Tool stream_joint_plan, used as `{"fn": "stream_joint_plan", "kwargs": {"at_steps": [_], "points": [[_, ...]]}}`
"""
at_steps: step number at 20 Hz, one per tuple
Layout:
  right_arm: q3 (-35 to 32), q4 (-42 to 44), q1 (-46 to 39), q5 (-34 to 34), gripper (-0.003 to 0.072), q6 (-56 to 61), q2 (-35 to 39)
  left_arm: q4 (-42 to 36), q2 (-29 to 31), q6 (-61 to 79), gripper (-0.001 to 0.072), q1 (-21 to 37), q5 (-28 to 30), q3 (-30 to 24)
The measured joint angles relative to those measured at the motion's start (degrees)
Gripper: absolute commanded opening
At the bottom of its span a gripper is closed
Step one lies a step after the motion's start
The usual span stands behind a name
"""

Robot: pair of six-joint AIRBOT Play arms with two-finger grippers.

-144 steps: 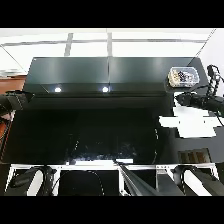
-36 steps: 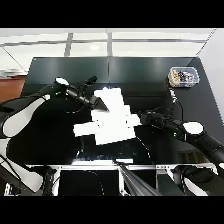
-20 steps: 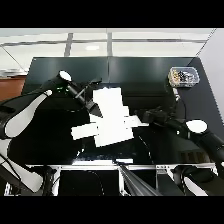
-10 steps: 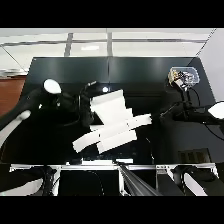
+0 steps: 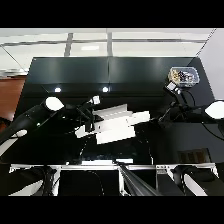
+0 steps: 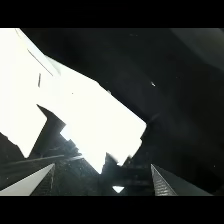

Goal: Fold the box and place the chain.

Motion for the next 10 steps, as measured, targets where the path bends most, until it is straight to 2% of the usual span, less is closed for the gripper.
{"fn": "stream_joint_plan", "kwargs": {"at_steps": [4,10], "points": [[0.02,-1.16,1.27,0.11,0.0705,-1.16,0.00,3.89,-4.20,4.22,0.0026,-0.39,1.66,2.36],[-1.57,1.90,4.42,0.44,0.0704,-3.76,0.00,5.16,-7.61,5.84,0.0025,-1.31,2.03,3.85]]}}
